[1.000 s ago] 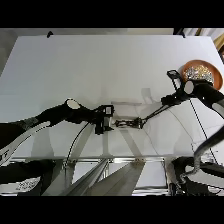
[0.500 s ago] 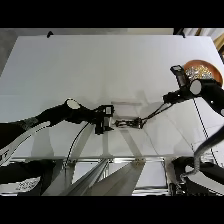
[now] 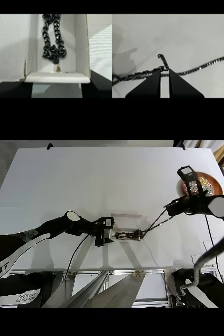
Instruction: Fold the box and place the chain.
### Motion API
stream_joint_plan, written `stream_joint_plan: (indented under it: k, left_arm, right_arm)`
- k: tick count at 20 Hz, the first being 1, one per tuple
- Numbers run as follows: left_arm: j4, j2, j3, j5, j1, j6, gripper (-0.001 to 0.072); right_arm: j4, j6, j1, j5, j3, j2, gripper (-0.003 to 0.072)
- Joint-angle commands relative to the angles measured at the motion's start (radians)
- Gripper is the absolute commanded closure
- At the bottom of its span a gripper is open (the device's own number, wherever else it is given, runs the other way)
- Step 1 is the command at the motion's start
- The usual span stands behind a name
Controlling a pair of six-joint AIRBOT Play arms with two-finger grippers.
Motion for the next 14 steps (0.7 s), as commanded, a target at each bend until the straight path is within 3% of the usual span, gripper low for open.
stream_joint_plan:
  k: [1, 8, 12, 14]
  left_arm:
    - [0.0, 0.0, 0.0, 0.0, 0.0, 0.0, 0.0497]
    - [0.0, 0.0, 0.0, 0.0, 0.0, 0.0, 0.0497]
    - [0.0, 0.0, 0.0, 0.0, 0.0, 0.0, 0.0497]
    - [0.0, 0.0, 0.0, 0.0, 0.0, 0.0, 0.0497]
  right_arm:
    - [0.048, -0.029, 0.076, 0.02, 0.001, 0.182, 0.0673]
    - [0.267, -0.083, 0.163, -0.029, 0.002, 0.441, 0.0673]
    - [0.527, -0.253, 0.181, -0.061, 0.002, 0.476, 0.0673]
    - [0.59, -0.294, 0.181, -0.061, 0.002, 0.465, 0.0673]
